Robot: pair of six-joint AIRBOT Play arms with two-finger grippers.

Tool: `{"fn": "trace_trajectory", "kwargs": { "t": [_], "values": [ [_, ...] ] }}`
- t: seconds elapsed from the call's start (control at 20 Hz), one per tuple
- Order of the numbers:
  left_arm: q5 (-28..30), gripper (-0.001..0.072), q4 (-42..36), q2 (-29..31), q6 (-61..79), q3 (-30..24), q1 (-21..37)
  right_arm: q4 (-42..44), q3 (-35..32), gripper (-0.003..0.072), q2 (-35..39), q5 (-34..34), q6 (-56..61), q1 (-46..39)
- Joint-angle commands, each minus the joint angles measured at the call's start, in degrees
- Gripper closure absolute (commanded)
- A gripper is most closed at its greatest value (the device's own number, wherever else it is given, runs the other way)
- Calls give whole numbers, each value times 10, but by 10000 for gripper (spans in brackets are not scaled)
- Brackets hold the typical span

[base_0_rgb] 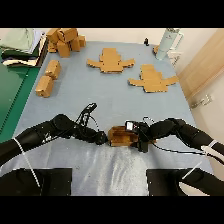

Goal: Fold the box.

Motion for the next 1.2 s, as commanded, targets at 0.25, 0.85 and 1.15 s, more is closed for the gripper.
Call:
{"fn": "trace_trajectory", "kwargs": {
  "t": [0.25, 0.85, 1.15],
  "values": [
    [12, 406, 31, 0, -51, 2, 48, 0, 0, 212, 0, 0, 0, 0],
    [-73, 147, -92, -5, 69, 2, 63, 0, 0, 213, 0, 0, 0, 0],
    [-39, 150, -134, -11, 92, 2, 63, 0, 0, 212, 0, 0, 0, 0]
  ]
}}
